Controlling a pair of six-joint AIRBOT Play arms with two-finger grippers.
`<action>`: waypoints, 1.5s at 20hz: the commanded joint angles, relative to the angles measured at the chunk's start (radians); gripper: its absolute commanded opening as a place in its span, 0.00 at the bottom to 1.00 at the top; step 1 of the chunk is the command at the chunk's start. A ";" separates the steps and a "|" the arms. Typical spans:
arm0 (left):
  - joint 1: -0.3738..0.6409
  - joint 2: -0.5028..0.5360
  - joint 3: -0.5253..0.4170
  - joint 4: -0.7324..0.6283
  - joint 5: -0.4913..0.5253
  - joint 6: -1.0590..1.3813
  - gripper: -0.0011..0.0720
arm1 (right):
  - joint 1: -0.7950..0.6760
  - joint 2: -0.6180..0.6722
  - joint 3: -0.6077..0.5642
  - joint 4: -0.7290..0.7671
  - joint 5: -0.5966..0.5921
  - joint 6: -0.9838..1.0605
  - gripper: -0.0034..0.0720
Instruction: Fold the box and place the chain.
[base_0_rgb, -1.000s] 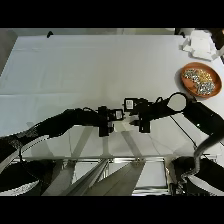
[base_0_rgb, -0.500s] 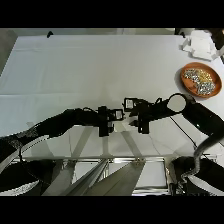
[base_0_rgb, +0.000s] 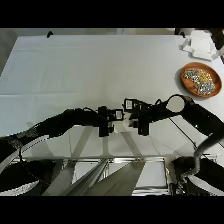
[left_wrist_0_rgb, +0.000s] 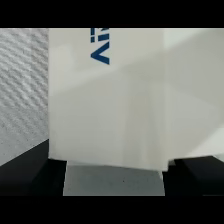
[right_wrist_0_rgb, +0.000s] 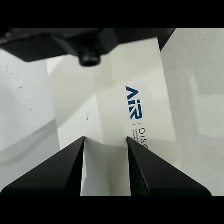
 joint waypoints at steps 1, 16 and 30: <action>0.000 0.000 0.000 0.000 -0.002 0.000 0.20 | 0.001 0.000 -0.003 0.000 -0.056 0.008 0.37; 0.000 0.000 0.000 0.000 -0.002 0.000 0.20 | 0.001 0.019 -0.003 0.011 -0.091 0.008 0.25; 0.000 0.000 0.000 0.000 -0.002 0.000 0.20 | 0.001 0.001 -0.014 0.082 -0.138 0.008 0.25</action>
